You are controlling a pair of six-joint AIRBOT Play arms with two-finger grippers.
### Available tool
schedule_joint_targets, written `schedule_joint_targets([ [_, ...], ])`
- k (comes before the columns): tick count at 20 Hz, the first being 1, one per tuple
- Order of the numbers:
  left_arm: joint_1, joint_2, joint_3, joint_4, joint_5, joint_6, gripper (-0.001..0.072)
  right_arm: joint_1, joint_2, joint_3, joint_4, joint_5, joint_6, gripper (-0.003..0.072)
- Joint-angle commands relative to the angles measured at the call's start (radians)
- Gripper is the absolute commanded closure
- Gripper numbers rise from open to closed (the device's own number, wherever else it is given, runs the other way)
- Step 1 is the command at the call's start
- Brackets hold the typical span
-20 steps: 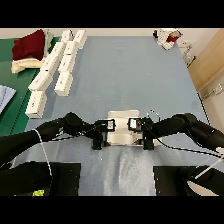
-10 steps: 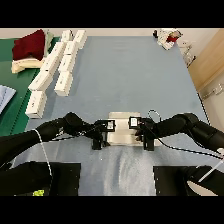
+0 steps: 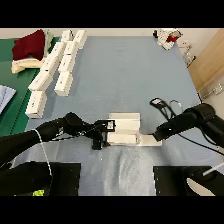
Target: Fold the box.
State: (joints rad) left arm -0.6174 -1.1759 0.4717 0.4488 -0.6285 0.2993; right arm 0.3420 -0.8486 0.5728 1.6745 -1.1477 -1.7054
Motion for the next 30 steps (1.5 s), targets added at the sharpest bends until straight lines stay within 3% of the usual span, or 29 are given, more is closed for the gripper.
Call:
schedule_joint_targets([
  [1, 0.0, 0.0, 0.0, 0.0, 0.0, 0.0, 0.026, -0.285, -0.009, 0.009, 0.082, -0.081, 0.187, 0.0684],
  [5, 0.0, 0.0, 0.0, 0.0, 0.0, 0.0, 0.026, -0.66, -0.101, 0.003, 0.267, -0.159, 0.094, 0.0683],
  [7, 0.0, 0.0, 0.0, 0.0, 0.0, 0.0, 0.026, -0.735, -0.152, -0.016, 0.357, -0.182, 0.025, 0.0684],
  [17, 0.0, 0.0, 0.0, 0.0, 0.0, 0.0, 0.026, -0.735, -0.295, -0.103, 0.531, -0.144, -0.129, 0.0684],
  [30, 0.0, 0.0, 0.0, 0.0, 0.0, 0.0, 0.0261, -0.517, -0.303, -0.117, 0.649, -0.169, -0.163, 0.0683],
])
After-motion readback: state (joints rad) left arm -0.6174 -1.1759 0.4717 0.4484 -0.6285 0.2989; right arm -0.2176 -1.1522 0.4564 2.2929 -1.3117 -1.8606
